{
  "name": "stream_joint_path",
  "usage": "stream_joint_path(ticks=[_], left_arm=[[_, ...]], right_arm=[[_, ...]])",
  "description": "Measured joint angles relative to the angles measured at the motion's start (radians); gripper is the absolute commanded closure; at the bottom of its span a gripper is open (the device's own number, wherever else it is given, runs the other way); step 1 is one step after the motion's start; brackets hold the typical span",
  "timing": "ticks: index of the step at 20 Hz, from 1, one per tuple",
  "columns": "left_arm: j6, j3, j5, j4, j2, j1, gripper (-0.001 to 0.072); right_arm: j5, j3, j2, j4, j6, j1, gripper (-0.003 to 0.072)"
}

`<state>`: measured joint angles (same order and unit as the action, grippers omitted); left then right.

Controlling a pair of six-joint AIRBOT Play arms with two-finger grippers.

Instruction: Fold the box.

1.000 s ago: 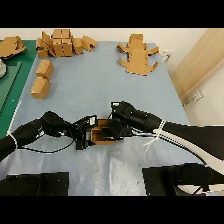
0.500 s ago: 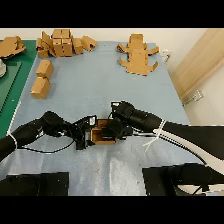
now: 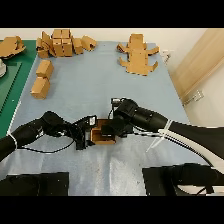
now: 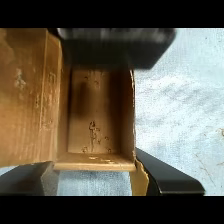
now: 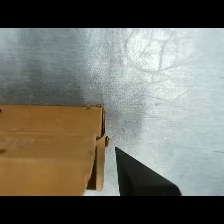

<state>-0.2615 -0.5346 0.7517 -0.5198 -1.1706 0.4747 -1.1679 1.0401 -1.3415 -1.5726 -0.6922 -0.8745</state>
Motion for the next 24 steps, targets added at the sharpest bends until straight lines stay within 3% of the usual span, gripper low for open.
stream_joint_path(ticks=[4,5,6,7,12,16,20,24], left_arm=[[0.0,0.0,0.0,0.0,0.0,0.0,0.019],[0.0,0.0,0.0,0.0,0.0,0.0,0.019],[0.0,0.0,0.0,0.0,0.0,0.0,0.019],[0.0,0.0,0.0,0.0,0.0,0.0,0.019],[0.0,0.0,0.0,0.0,0.0,0.0,0.019],[0.0,0.0,0.0,0.0,0.0,0.0,0.019],[0.0,0.0,0.0,0.0,0.0,0.0,0.019],[0.0,0.0,0.0,0.0,0.0,0.0,0.019]], right_arm=[[0.0,0.0,0.08,0.007,-0.002,-0.003,0.0309],[-0.004,0.0,0.099,0.01,-0.004,-0.006,0.0412],[-0.017,-0.002,0.118,0.015,-0.004,-0.01,0.0622],[-0.036,-0.009,0.133,0.019,-0.004,-0.011,0.0686],[-0.086,-0.098,0.177,0.054,0.013,0.004,0.069],[0.024,-0.137,0.185,0.006,-0.154,0.166,0.069],[0.166,-0.148,0.139,-0.397,-0.629,0.44,0.0691],[0.159,-0.132,0.005,-0.904,-1.151,0.612,0.069]])
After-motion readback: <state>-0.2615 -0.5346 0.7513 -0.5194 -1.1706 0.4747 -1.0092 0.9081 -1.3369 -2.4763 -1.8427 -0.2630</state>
